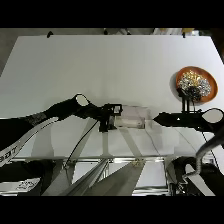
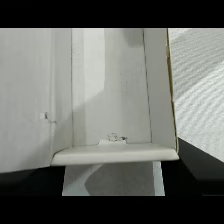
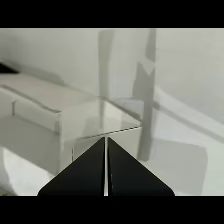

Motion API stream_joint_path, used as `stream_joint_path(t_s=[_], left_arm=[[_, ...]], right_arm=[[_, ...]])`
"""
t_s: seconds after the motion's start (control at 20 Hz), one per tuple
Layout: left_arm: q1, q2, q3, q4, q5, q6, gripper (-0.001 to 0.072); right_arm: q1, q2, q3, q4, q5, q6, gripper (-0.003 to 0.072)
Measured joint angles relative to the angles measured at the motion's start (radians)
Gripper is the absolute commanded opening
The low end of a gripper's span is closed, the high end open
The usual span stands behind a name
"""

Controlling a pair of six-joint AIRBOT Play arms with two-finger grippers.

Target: Fold the box and place the chain.

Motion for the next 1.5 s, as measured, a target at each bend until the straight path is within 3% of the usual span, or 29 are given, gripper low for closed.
stream_joint_path(t_s=[0.2, 0.5, 0.55, 0.6, 1.0, 1.5], left_arm=[[0.000, 0.000, 0.000, 0.000, 0.000, 0.000, 0.0256], [0.000, 0.000, 0.000, 0.000, 0.000, 0.000, 0.0256], [0.000, 0.000, 0.000, 0.000, 0.000, 0.000, 0.0256], [0.000, 0.000, 0.000, 0.000, 0.000, 0.000, 0.0256], [0.000, 0.000, 0.000, 0.000, 0.000, 0.000, 0.0256], [0.000, 0.000, 0.000, 0.000, 0.000, 0.000, 0.0256]], right_arm=[[-0.065, -0.049, -0.002, -0.068, 0.012, 0.021, 0.0014], [0.000, -0.169, -0.025, -0.076, 0.011, 0.027, 0.0015], [0.012, -0.177, -0.027, -0.068, 0.007, 0.024, 0.0021], [0.021, -0.180, -0.029, -0.056, 0.009, 0.013, 0.0078], [0.044, -0.041, -0.034, 0.018, 0.059, -0.043, 0.0247], [0.049, 0.003, -0.036, 0.093, 0.058, -0.057, 0.0250]])
